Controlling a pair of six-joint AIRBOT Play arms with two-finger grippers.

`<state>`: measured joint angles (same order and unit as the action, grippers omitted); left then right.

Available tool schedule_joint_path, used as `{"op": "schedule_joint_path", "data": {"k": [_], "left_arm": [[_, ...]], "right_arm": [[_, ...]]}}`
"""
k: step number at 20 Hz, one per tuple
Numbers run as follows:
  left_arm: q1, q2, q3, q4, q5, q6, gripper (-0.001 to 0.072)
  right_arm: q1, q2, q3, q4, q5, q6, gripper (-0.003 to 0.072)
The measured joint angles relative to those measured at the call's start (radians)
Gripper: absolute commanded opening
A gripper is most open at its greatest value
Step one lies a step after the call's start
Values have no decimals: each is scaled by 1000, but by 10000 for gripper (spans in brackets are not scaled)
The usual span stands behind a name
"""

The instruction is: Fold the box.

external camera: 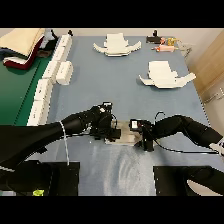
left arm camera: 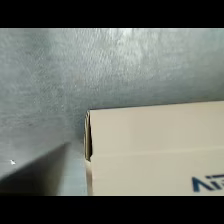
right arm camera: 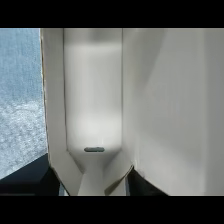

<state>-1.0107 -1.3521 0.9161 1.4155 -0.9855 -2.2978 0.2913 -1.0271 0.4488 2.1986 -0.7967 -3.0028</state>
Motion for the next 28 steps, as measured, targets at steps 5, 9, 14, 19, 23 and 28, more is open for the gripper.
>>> {"op": "schedule_joint_path", "data": {"k": [5,9,14,19,23,28], "left_arm": [[0,0,0,-3,6,-2,687],[0,0,0,-2,16,-3,522],[0,0,0,0,29,26,523],[1,0,0,-2,35,37,523],[1,0,8,-2,21,35,523],[1,0,56,39,-51,-25,522]], "right_arm": [[0,0,0,0,0,2,464],[0,0,0,0,0,2,464],[0,0,0,0,0,2,464],[0,0,0,0,0,2,463],[0,0,0,0,-1,2,464],[0,0,0,0,-1,2,464]]}}
